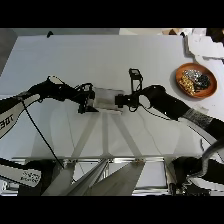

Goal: Fold the box and place the chain.

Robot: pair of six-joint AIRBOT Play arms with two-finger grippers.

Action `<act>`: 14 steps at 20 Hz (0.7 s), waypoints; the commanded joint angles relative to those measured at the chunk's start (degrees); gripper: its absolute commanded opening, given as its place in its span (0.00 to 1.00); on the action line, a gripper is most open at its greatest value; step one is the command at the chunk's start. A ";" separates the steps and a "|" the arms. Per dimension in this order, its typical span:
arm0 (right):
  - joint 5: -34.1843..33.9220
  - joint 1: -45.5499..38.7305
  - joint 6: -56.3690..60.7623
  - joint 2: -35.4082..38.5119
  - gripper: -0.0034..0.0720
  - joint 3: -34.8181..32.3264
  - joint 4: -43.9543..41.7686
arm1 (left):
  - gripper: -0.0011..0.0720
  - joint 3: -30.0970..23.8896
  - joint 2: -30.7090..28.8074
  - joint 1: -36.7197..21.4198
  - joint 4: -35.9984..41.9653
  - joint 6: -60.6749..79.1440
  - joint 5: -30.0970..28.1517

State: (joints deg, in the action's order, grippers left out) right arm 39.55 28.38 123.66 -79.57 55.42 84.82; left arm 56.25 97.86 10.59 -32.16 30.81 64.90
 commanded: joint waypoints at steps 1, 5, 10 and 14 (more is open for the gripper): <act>4.13 1.18 4.63 -0.92 0.68 2.10 3.96 | 0.48 0.02 -0.02 -0.02 -0.02 0.02 0.02; 9.81 2.93 9.99 -5.31 0.67 5.79 6.93 | 0.48 0.02 -0.02 -0.02 -0.02 0.02 0.04; 16.79 4.39 13.75 -12.07 0.54 14.10 10.97 | 0.48 0.02 -0.02 -0.02 -0.02 0.02 0.02; 20.72 4.52 16.28 -14.03 0.48 15.67 12.90 | 0.48 0.02 -0.02 -0.02 -0.02 0.02 0.02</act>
